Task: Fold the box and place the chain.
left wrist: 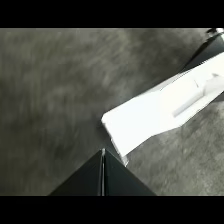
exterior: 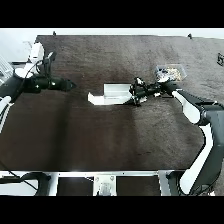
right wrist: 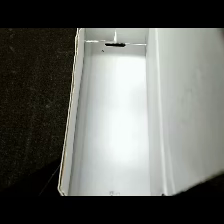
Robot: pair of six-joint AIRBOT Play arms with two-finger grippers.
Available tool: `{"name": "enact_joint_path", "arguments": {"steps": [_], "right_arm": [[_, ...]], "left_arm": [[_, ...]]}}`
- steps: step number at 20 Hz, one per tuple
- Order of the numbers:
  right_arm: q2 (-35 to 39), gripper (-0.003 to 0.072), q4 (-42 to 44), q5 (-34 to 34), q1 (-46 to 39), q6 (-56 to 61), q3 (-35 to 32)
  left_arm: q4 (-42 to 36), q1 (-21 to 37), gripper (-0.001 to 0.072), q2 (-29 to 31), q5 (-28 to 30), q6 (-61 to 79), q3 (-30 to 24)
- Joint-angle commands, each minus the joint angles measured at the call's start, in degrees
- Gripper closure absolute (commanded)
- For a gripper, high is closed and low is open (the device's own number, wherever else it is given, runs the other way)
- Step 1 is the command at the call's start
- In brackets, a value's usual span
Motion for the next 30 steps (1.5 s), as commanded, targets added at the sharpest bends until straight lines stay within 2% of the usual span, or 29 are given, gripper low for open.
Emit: {"name": "enact_joint_path", "arguments": {"steps": [1, 5, 9, 12, 17, 21, 30], "right_arm": [[0.0, 0.028, 0.0, 0.0, 0.0, 0.0, 0.0], [0.0, 0.028, 0.0, 0.0, 0.0, 0.0, 0.0], [0.0, 0.028, 0.0, 0.0, 0.0, 0.0, 0.0], [0.0, 0.028, 0.0, 0.0, 0.0, 0.0, 0.0], [0.0, 0.028, 0.0, 0.0, 0.0, 0.0, 0.0], [0.0, 0.028, 0.0, 0.0, 0.0, 0.0, 0.0], [0.0, 0.028, 0.0, 0.0, 0.0, 0.0, 0.0]], "left_arm": [[0.0, 1.4, 0.069, -1.2, 0.1, -4.6, -4.0], [-3.6, 1.2, 0.069, -6.0, -2.4, -4.3, -3.9], [-12.4, 1.1, 0.0689, -10.6, -5.9, 0.2, -3.9], [-12.3, -0.7, 0.0689, -12.4, -5.5, 0.8, -2.6], [-11.5, -5.9, 0.0689, -15.6, 0.2, -1.5, 0.8], [-11.6, -8.0, 0.0689, -20.4, -0.3, -3.1, 5.4], [-10.8, -12.0, 0.0688, -21.3, 0.9, -5.8, 6.9]]}}
